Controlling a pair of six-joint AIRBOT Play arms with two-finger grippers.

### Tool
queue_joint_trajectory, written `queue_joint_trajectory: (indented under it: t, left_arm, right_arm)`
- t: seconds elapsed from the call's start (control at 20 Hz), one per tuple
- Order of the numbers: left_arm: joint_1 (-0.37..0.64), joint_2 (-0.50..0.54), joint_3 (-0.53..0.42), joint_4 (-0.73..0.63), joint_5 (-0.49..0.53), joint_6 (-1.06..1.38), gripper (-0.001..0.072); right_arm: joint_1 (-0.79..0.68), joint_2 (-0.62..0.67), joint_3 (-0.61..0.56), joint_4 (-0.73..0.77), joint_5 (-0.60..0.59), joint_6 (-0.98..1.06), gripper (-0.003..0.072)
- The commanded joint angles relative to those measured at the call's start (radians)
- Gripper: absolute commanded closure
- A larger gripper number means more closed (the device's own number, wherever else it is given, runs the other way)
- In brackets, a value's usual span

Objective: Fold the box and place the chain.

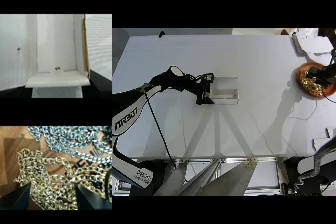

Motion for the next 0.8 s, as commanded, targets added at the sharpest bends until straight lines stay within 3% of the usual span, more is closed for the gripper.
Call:
queue_joint_trajectory:
  t: [0.0, 0.15, 0.2, 0.5, 0.75]
  left_arm:
    - [0.001, 0.001, 0.0, 0.0, 0.0, 0.0, 0.0434]
    - [0.001, 0.001, 0.0, 0.0, 0.0, 0.0, 0.0434]
    - [0.0, 0.0, 0.0, 0.0, 0.0, 0.0, 0.0434]
    - [0.001, 0.001, 0.0, 0.0, 0.0, 0.0, 0.0434]
    - [0.001, 0.001, 0.0, 0.0, 0.0, 0.0, 0.0434]
  right_arm:
    - [0.014, -0.038, 0.002, 0.026, -0.026, -0.016, 0.009]
    - [0.04, -0.068, 0.002, 0.025, -0.006, -0.035, 0.0096]
    - [0.049, -0.075, 0.002, 0.025, -0.003, -0.035, 0.0144]
    - [0.063, -0.082, 0.002, 0.019, 0.014, -0.039, 0.0673]
    - [0.063, -0.075, 0.002, 0.016, 0.085, -0.087, 0.0673]
